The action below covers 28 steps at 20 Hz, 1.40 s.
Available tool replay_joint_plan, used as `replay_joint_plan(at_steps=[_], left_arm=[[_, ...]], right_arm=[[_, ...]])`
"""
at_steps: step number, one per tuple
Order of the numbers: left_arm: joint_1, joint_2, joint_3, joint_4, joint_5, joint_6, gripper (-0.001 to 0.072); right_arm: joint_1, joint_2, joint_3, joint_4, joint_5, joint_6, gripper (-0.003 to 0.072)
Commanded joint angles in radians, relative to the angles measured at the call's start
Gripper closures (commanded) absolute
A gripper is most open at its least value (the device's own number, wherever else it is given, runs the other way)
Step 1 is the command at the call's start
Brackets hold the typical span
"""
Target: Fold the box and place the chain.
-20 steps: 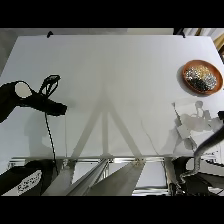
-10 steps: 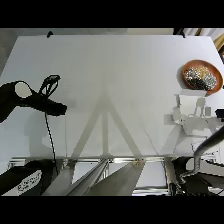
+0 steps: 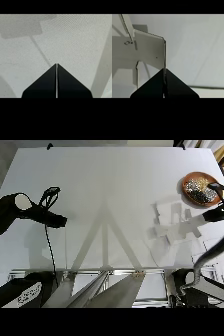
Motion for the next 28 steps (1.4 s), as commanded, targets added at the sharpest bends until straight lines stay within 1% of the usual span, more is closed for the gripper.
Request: replay_joint_plan(at_steps=[1,2,4,6,8,9,12,14,17,21,24,25,27,28], left_arm=[[-0.001,0.001,0.000,0.000,0.000,0.000,0.0698],[-0.001,0.001,0.000,0.000,0.000,0.000,0.0698],[-0.001,0.001,0.000,0.000,0.000,0.000,0.0698],[-0.001,0.001,0.000,0.000,0.000,0.000,0.0698],[-0.001,0.001,0.000,0.000,0.000,0.000,0.0698],[-0.001,0.001,0.000,0.000,0.000,0.000,0.0698],[-0.001,0.001,0.000,0.000,0.000,0.000,0.0698],[-0.001,0.001,0.000,0.000,0.000,0.000,0.0698],[-0.001,0.001,0.000,0.000,0.000,0.000,0.0698],[-0.001,0.001,0.000,0.000,0.002,0.000,0.0698],[-0.001,0.000,0.000,-0.005,0.077,0.000,0.0698],[-0.001,0.000,0.000,-0.034,0.081,0.000,0.0698],[-0.002,-0.003,0.000,-0.145,0.093,0.006,0.0695],[-0.002,-0.003,0.000,-0.202,0.116,0.036,0.0666]], right_arm=[[0.103,0.100,-0.047,0.192,-0.008,-0.037,0.0675],[0.126,0.134,-0.083,0.239,-0.013,-0.045,0.0675],[0.178,0.216,-0.176,0.319,-0.067,-0.047,0.0675],[0.244,0.306,-0.256,0.342,-0.122,-0.039,0.0675],[0.308,0.382,-0.314,0.346,-0.145,0.012,0.0675],[0.338,0.416,-0.347,0.373,-0.152,0.040,0.0675],[0.435,0.486,-0.461,0.529,-0.216,0.052,0.0675],[0.522,0.501,-0.528,0.616,-0.281,0.064,0.0675],[0.668,0.500,-0.580,0.598,-0.380,0.175,0.0675],[0.801,0.500,-0.594,0.510,-0.522,0.388,0.0675],[0.840,0.499,-0.594,0.422,-0.538,0.464,0.0674],[0.840,0.499,-0.594,0.408,-0.531,0.464,0.0674],[0.840,0.499,-0.594,0.406,-0.526,0.464,0.0674],[0.840,0.499,-0.594,0.409,-0.526,0.464,0.0674]])
